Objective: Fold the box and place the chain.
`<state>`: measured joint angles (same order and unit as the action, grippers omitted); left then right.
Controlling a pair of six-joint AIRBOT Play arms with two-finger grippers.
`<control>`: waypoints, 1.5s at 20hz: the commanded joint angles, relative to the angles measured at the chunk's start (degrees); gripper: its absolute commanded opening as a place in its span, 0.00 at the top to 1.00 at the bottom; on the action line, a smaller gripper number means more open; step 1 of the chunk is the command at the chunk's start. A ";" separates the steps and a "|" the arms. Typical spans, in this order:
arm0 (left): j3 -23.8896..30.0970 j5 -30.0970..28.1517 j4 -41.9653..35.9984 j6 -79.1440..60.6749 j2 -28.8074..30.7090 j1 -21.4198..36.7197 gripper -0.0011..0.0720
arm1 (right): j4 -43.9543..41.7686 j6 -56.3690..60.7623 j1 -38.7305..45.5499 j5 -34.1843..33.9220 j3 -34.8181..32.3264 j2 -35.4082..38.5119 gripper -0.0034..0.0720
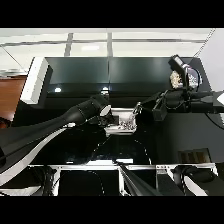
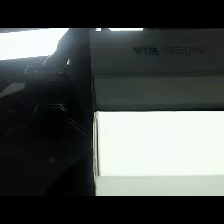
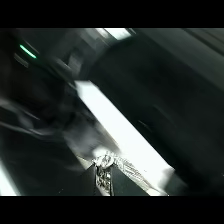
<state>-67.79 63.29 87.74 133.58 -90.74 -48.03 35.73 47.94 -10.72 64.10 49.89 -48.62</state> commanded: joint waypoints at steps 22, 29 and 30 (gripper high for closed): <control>-0.04 -0.22 0.02 0.00 -0.02 0.02 0.94 | 18.47 -38.40 -7.45 -12.96 -20.41 -9.53 0.01; -0.04 -0.24 0.02 0.00 -0.02 0.02 0.94 | 10.71 -50.66 -8.02 -16.52 -20.41 -14.91 0.37; -0.04 -0.24 0.02 0.00 -0.02 0.02 0.95 | 9.60 -51.58 -8.02 -17.03 -20.41 -15.10 0.37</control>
